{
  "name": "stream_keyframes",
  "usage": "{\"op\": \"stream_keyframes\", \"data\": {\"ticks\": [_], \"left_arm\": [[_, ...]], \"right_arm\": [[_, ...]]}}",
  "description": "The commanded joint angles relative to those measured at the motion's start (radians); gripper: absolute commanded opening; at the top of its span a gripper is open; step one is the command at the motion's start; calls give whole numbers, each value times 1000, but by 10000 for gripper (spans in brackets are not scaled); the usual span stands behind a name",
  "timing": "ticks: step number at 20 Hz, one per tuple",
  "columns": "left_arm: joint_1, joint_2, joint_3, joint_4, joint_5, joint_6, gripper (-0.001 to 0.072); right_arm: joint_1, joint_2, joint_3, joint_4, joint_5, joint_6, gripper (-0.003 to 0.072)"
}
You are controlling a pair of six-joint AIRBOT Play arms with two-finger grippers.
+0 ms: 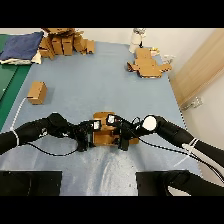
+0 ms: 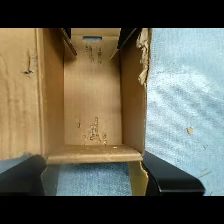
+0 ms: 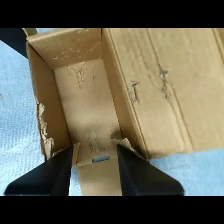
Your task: Fold the box.
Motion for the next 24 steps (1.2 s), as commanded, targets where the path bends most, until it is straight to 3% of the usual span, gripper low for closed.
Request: {"op": "stream_keyframes", "data": {"ticks": [1,2,3,4,7,12,15,18,22,24], "left_arm": [[0,0,0,0,0,0,305],[0,0,0,0,0,0,305],[0,0,0,0,0,0,305],[0,0,0,0,0,0,305],[0,0,0,0,0,0,305],[0,0,0,0,0,0,305],[0,-1,0,0,1,0,305],[0,0,0,0,0,0,305],[0,0,0,0,0,0,305],[0,0,0,0,1,0,305]], "right_arm": [[1,-1,-1,-2,-3,0,480],[0,0,-1,-11,-3,2,479],[0,1,1,-41,-1,39,382],[0,7,3,-129,4,137,128],[-32,51,2,-444,39,492,5],[-202,251,-11,-609,130,982,4],[-327,317,-76,-594,163,1171,4],[-359,309,-159,-432,151,1182,4],[-356,275,-238,-93,37,1052,4],[-355,237,-247,-23,19,1005,4]]}}
